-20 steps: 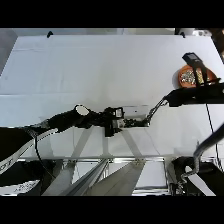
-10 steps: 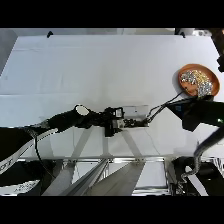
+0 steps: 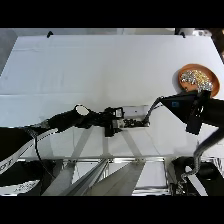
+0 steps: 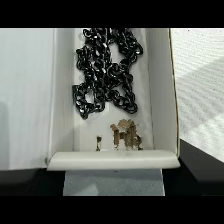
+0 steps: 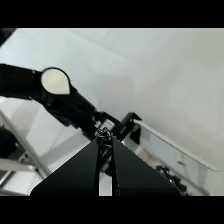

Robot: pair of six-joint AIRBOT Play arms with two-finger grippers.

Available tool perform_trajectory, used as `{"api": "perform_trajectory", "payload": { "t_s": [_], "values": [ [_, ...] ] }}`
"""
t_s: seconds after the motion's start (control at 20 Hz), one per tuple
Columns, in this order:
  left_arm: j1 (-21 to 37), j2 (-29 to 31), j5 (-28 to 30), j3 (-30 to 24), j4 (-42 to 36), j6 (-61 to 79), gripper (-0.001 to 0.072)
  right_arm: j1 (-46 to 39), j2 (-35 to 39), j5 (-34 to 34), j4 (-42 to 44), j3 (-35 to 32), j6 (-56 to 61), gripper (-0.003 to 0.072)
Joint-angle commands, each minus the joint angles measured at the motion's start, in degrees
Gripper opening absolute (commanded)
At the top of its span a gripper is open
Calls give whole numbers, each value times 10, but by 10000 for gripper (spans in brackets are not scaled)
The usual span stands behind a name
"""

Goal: Fold the box and place the chain.

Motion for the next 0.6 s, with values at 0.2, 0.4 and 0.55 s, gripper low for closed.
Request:
{"api": "perform_trajectory", "payload": {
  "t_s": [0.2, 0.4, 0.55],
  "values": [
    [0, 0, 0, 1, 0, 0, 136, 0, 1, -76, 90, -80, -3, 18],
    [0, 0, 0, 1, 0, 0, 136, 0, 1, -108, 95, -143, -12, 18],
    [0, 0, 0, 1, 0, 0, 136, 0, 0, -116, 95, -193, -15, 18]
  ]
}}
